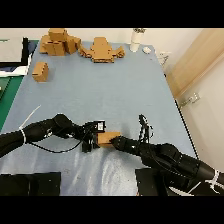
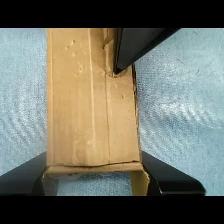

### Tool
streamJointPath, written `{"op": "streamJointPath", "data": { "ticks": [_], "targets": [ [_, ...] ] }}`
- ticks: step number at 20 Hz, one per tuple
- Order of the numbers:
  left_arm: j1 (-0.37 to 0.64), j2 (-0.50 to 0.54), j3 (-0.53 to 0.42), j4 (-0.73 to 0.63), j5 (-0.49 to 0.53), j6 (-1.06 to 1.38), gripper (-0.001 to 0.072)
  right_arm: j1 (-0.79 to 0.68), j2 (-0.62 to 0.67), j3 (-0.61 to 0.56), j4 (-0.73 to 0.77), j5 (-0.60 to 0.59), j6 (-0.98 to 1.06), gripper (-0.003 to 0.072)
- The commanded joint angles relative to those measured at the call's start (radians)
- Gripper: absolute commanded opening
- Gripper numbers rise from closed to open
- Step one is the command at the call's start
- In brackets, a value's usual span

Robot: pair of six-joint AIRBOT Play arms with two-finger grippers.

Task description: Fold the box.

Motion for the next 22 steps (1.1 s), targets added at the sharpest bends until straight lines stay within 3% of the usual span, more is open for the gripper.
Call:
{"op": "streamJointPath", "data": {
  "ticks": [1,7,12,14,19,22],
  "targets": [
    [0.000,0.000,0.001,0.000,0.000,0.000,0.0385,0.001,-0.010,-0.001,0.000,-0.001,0.000,0.0001],
    [0.000,0.000,0.001,0.000,0.000,0.000,0.0385,0.001,-0.008,0.000,0.001,0.009,0.000,0.0001],
    [0.000,0.000,0.001,0.000,0.000,0.000,0.0385,0.000,0.087,0.026,-0.075,-0.017,0.000,0.0002],
    [0.000,0.000,0.001,0.000,0.000,0.000,0.0385,-0.030,0.112,0.063,-0.165,-0.139,0.002,0.0002],
    [0.000,0.000,0.001,0.000,-0.001,0.000,0.0385,-0.223,0.050,0.248,-0.396,-0.690,-0.051,0.0003],
    [0.000,0.000,0.001,0.000,0.000,0.000,0.0385,-0.336,-0.085,0.391,-0.382,-0.794,-0.245,0.0003]
  ]
}}
